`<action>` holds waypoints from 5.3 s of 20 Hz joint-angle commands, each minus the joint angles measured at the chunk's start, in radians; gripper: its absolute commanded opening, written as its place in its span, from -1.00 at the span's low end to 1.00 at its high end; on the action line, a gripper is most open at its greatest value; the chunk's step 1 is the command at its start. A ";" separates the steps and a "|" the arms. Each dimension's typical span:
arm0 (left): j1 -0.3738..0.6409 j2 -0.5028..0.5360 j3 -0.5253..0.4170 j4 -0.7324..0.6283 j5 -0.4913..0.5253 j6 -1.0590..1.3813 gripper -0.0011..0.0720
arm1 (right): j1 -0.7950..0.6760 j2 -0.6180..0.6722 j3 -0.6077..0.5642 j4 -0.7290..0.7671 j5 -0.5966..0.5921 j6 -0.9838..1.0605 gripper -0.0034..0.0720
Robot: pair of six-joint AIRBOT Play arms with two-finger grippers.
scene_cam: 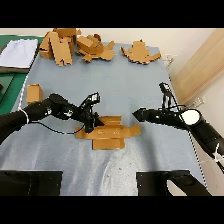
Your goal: Fold the box.
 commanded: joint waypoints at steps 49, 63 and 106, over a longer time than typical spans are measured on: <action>0.000 0.000 0.002 0.004 0.011 0.000 -0.94 | 0.986 -0.129 -0.144 -1.098 -0.140 0.242 0.00; 0.000 0.000 0.002 0.004 0.011 0.000 -0.94 | 0.975 -0.071 -0.123 -1.128 -0.145 0.287 0.21; 0.000 -0.001 0.002 0.004 0.011 0.000 -0.94 | 0.345 -0.048 -0.130 -0.007 -0.115 -1.050 0.59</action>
